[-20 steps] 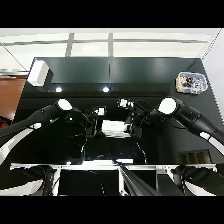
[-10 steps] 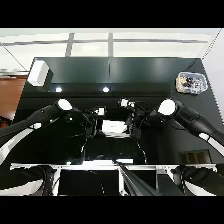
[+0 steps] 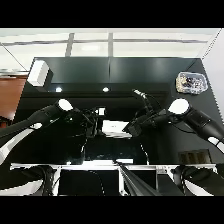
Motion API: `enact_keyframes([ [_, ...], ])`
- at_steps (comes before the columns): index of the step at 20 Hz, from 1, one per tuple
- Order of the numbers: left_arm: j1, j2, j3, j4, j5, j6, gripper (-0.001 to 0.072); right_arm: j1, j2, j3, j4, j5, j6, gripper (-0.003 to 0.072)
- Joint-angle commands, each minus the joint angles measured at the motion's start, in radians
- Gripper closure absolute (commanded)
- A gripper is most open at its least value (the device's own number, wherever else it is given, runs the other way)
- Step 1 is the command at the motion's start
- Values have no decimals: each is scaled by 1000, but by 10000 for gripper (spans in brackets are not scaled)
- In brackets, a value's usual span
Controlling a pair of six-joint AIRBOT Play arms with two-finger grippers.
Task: Fold the box and place the chain.
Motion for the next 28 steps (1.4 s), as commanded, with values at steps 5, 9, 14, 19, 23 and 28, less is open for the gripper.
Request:
enact_keyframes([
  [5, 0, 0, 0, 1, -1, 2, 307, -7, -91, -82, 173, -167, 47, 671],
  [9, 0, 0, 0, 1, -1, 2, 306, -7, -122, -82, 83, -176, 97, 671],
  [14, 0, 0, 0, 1, -1, 2, 304, -8, -109, -77, 87, -176, 99, 671],
  [19, 4, 16, 6, 12, -2, -5, -1, -128, 33, 23, 77, -17, 99, 671],
  [23, 24, 84, 45, 190, -49, -214, -1, -367, 215, 50, -24, 144, 159, 671],
  [28, 18, 208, 69, 101, -125, -221, -2, -574, 307, 50, -143, 224, 208, 670],
])
